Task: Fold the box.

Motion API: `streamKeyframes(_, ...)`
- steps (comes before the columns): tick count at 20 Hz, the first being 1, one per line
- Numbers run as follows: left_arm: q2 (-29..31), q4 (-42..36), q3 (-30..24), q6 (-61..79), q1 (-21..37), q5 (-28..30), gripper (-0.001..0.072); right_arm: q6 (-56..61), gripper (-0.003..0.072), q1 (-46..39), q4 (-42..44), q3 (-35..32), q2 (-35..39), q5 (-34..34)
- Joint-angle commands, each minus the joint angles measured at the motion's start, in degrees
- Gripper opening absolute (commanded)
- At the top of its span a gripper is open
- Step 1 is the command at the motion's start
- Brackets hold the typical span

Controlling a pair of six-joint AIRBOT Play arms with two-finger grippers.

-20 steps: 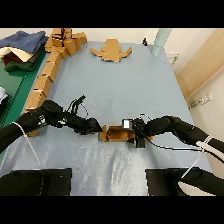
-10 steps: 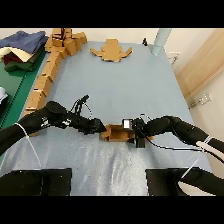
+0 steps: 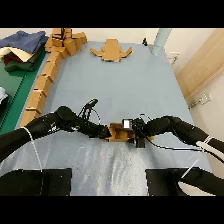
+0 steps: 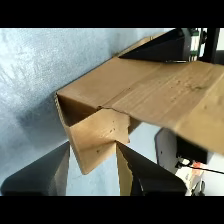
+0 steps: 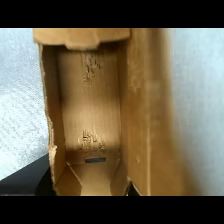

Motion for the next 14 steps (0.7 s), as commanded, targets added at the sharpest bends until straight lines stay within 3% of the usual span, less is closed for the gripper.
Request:
streamKeyframes(1, 0.0, 2.1, 1.5, -3.1, -1.4, 2.8, 0.0419, 0.0, 0.0532, 0.0, 0.0, 0.0, 0.0, 0.0)
streamKeyframes(6, 0.0, 33.6, 9.3, -31.5, -8.0, 0.8, 0.0419, 0.0, 0.0532, 0.0, 0.0, 0.0, 0.0, 0.0)
streamKeyframes(10, -0.8, 40.9, 13.2, -40.4, -14.0, 0.1, 0.0419, 0.0, 0.0532, 0.0, 0.0, 0.0, 0.0, 0.0)
streamKeyframes(14, -5.3, 44.9, 15.0, -47.9, -17.2, -1.2, 0.0419, 0.0, 0.0532, 0.0, 0.0, 0.0, 0.0, 0.0)
